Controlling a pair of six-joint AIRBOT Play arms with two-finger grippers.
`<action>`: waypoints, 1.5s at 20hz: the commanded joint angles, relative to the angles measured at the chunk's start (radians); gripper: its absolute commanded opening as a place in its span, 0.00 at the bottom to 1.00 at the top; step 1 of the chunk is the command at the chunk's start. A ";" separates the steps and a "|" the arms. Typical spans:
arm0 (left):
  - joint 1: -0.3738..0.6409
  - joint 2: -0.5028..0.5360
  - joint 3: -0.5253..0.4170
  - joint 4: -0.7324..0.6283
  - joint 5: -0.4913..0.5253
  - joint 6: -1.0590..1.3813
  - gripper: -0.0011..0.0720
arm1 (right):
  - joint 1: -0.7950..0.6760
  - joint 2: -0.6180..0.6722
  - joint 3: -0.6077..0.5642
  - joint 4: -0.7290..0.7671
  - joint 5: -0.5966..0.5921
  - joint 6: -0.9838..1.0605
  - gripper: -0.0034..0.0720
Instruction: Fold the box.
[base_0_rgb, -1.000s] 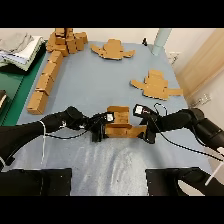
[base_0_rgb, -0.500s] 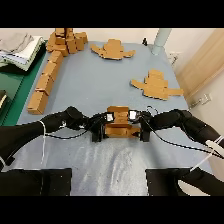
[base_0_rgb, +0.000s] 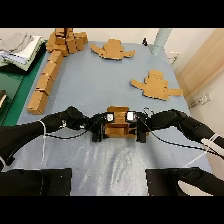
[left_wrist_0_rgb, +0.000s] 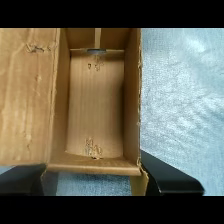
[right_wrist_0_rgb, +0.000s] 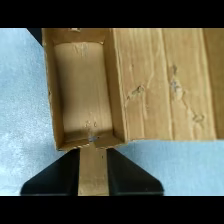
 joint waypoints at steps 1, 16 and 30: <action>0.000 -0.001 0.001 0.000 0.000 0.000 0.58 | 0.014 -0.002 -0.001 0.016 0.007 -0.008 0.32; 0.000 -0.001 0.001 0.000 0.000 0.000 0.58 | 0.014 -0.001 -0.001 0.010 -0.014 -0.008 0.40; 0.000 -0.001 0.001 0.000 0.000 0.000 0.58 | 0.059 -0.029 -0.001 0.051 0.040 -0.007 0.26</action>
